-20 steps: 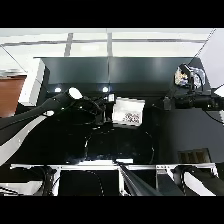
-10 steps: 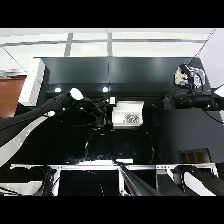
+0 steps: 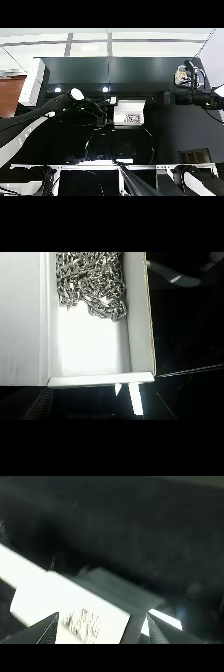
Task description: Fold the box and place the chain.
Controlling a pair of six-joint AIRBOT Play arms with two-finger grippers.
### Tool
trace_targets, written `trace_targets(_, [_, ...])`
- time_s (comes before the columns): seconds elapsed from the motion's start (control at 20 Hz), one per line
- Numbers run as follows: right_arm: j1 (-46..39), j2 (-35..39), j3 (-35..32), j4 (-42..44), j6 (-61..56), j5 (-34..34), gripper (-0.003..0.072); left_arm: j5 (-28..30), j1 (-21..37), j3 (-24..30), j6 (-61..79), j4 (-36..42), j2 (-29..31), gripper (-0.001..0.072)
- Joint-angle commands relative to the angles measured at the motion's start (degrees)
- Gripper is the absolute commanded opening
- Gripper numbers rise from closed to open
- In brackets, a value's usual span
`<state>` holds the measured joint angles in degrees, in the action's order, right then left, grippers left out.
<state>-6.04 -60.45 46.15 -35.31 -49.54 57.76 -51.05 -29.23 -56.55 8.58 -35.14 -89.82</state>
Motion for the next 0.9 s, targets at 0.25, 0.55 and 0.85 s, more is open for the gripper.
trace_targets(0.25, [13.18, -9.16, 3.17, 0.63, -0.59, -13.79, 0.0706, 0.02, -0.02, -0.02, -0.22, 0.0, -0.02, 0.053])
trace_targets(0.55, [13.07, -10.01, 4.09, -8.83, 13.66, 6.64, 0.0703, 0.0, 0.0, -0.02, -0.24, -0.37, -0.02, 0.053])
trace_targets(0.85, [13.97, -9.53, 4.17, -5.77, 32.44, 11.23, 0.0703, 0.0, -0.02, -0.02, -0.24, -0.37, -0.02, 0.053])
